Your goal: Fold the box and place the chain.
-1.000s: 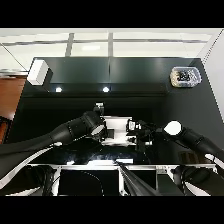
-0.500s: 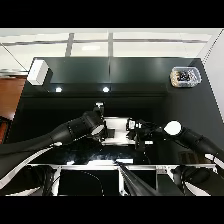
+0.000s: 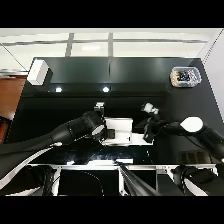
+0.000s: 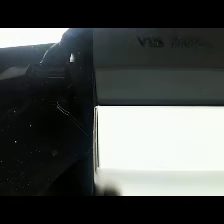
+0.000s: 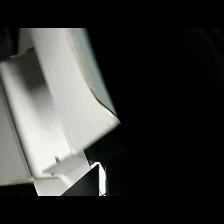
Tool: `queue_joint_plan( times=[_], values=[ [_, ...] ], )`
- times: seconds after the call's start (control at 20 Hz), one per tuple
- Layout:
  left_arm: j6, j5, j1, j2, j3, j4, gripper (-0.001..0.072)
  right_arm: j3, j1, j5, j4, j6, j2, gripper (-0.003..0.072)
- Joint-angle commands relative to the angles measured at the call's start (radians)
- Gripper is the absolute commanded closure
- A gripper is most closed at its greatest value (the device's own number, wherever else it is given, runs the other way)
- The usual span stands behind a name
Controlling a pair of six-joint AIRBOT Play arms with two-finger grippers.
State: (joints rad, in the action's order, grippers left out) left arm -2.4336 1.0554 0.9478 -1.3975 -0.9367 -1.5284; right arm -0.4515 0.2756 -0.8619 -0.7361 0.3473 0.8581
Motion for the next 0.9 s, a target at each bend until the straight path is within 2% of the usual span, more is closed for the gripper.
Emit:
queue_joint_plan(
  times=[0.0,0.15,0.3,0.6,0.85],
  values=[
    [-0.001,0.000,0.000,0.000,-0.001,-0.004,0.0685,-0.007,-0.242,-0.169,-0.064,0.195,-0.103,0.0639],
    [-0.001,0.000,0.000,0.000,-0.001,-0.004,0.0685,-0.006,-0.462,-0.197,-0.082,0.394,-0.097,0.0639],
    [-0.001,0.000,0.000,0.000,-0.001,-0.004,0.0685,-0.006,-0.578,-0.196,-0.126,0.687,-0.039,0.0639],
    [-0.001,-0.003,0.000,0.000,-0.001,-0.005,0.0685,-0.006,-0.536,-0.360,-0.132,0.806,0.228,0.0639],
    [-0.001,-0.005,0.000,0.000,-0.001,-0.005,0.0685,-0.006,-0.393,-0.414,-0.114,0.809,0.323,0.0639]
  ],
)
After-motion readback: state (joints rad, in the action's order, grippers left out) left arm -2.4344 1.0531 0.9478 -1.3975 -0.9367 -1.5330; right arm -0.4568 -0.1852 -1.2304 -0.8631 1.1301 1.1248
